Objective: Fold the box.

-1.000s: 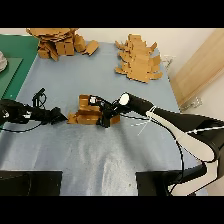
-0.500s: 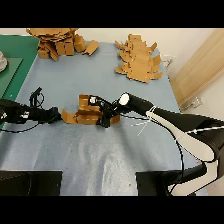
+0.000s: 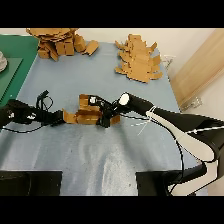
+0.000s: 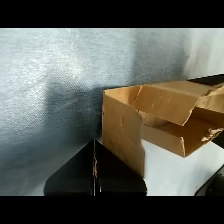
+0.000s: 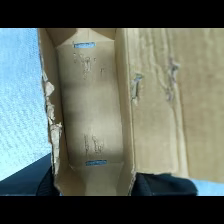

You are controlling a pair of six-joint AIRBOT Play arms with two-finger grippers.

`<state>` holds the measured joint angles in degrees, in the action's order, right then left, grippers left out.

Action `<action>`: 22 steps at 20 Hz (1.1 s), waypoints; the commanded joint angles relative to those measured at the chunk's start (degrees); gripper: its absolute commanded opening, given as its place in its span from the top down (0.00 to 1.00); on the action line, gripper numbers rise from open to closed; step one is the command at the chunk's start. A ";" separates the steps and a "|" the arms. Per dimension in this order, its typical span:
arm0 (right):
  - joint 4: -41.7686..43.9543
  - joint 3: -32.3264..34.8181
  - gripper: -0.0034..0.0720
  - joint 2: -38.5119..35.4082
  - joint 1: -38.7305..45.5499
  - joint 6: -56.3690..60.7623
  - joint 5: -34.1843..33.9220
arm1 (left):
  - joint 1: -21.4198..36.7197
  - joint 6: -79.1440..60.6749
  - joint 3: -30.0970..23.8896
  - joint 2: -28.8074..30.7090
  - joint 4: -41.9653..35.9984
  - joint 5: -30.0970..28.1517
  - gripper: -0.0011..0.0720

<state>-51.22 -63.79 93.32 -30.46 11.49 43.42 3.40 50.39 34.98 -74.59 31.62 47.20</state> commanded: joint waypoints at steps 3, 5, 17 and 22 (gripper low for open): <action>0.00 -0.07 0.28 0.04 0.02 0.02 0.02 | -2.34 -3.43 0.70 -1.01 -5.97 -1.11 0.97; 0.00 -0.07 0.28 0.04 0.02 0.02 0.02 | -2.36 -3.50 1.84 -1.01 -6.38 -0.59 0.97; 0.00 -0.04 0.28 0.04 0.02 0.02 0.00 | -2.29 0.20 8.04 -1.01 -8.02 12.94 0.96; 0.00 -0.04 0.28 0.04 0.02 0.02 0.00 | -2.23 0.22 9.51 -1.03 -7.06 13.46 0.50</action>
